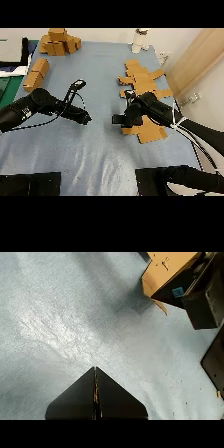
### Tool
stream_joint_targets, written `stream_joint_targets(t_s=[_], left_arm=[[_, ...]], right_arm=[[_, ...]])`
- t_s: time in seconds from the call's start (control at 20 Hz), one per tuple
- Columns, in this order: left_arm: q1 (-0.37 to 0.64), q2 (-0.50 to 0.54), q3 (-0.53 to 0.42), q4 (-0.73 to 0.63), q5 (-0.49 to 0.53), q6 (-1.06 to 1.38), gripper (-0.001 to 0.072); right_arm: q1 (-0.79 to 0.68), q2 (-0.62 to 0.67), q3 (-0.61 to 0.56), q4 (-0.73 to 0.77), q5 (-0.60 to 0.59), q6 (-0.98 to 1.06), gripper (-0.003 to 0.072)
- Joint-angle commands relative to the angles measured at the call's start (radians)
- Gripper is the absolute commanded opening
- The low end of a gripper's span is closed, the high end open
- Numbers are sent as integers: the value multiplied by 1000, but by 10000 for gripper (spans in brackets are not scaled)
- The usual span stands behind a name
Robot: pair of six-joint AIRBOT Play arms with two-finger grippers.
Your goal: Fold the box.
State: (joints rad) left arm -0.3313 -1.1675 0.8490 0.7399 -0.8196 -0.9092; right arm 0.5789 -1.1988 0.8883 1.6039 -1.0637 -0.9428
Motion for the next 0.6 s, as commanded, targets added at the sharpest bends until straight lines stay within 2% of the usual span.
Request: stream_joint_targets(t_s=[0.0,0.3,0.4,0.45,0.55], left_arm=[[1,0,0,0,0,0,14],[0,0,0,0,0,0,14],[1,0,0,0,0,0,13],[0,0,0,0,0,0,14],[0,0,0,0,0,0,14]], right_arm=[[1,-1,0,0,0,1,5],[-7,3,8,1,-20,-32,13],[-40,3,48,1,-82,-88,201],[-69,3,77,1,-120,-134,244],[-153,3,139,-4,-212,-227,244]])
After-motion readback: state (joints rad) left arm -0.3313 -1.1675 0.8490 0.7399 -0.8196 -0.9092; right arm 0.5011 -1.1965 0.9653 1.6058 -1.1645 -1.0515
